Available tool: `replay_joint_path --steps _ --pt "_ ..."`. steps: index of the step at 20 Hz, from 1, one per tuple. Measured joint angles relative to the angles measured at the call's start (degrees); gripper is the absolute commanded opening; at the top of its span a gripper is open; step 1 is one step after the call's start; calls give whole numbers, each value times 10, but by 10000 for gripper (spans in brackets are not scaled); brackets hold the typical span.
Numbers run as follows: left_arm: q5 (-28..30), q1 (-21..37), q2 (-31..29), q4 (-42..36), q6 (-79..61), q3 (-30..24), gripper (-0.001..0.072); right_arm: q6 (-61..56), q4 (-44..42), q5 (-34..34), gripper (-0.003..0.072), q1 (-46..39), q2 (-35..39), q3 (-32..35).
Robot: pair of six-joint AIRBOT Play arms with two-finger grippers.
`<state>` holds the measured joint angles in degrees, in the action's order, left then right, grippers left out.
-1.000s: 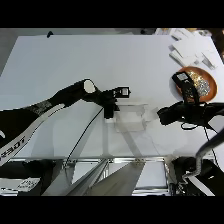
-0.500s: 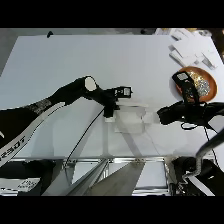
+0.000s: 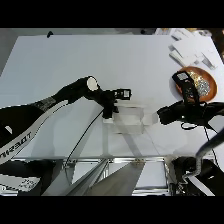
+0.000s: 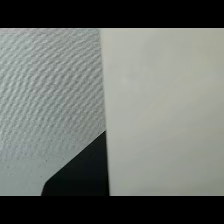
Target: Fold the box and place the chain.
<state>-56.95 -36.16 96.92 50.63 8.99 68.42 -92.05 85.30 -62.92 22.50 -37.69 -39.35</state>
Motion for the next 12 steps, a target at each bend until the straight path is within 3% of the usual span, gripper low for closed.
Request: replay_joint_path --steps 12 --pt "5 0 4 3 1 0 6 0 0 0 438 0 0 0"
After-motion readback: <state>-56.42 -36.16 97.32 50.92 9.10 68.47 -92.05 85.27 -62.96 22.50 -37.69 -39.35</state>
